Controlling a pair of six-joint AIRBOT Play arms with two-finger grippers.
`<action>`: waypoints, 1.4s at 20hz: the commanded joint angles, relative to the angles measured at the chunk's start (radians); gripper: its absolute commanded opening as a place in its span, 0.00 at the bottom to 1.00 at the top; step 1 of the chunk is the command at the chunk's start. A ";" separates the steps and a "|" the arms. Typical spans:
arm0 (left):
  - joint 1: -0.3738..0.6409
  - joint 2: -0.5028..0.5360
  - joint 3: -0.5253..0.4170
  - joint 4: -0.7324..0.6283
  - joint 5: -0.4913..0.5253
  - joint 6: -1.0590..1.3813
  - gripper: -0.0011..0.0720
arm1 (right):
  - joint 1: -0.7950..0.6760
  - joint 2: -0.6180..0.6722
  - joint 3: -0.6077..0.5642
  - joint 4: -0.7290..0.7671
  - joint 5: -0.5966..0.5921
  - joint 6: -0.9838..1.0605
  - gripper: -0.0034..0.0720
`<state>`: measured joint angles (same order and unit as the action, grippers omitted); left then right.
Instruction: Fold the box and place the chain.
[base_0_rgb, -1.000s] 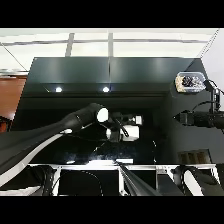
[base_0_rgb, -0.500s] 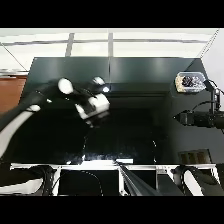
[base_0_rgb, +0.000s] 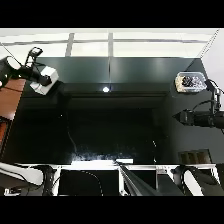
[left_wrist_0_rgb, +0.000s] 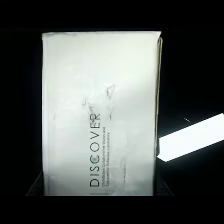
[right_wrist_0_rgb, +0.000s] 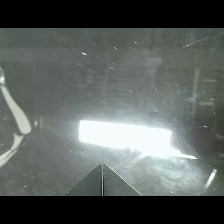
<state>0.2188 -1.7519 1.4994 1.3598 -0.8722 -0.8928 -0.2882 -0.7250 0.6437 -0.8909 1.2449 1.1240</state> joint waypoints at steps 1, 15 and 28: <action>0.051 -0.187 0.263 0.066 -0.021 -0.121 0.55 | 0.000 0.000 0.001 0.067 -0.003 0.009 0.06; 0.049 -0.212 0.568 0.106 -0.422 -0.366 0.99 | 0.000 0.000 0.001 0.086 0.064 0.013 0.06; -0.183 0.545 -0.241 -0.186 -0.323 -0.521 0.05 | 0.000 0.159 0.000 -0.050 -0.074 -0.063 0.06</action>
<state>0.1242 -1.4567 1.5719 1.2285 -1.4643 -1.4105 -0.2882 -0.6338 0.6441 -0.8989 1.2877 1.0897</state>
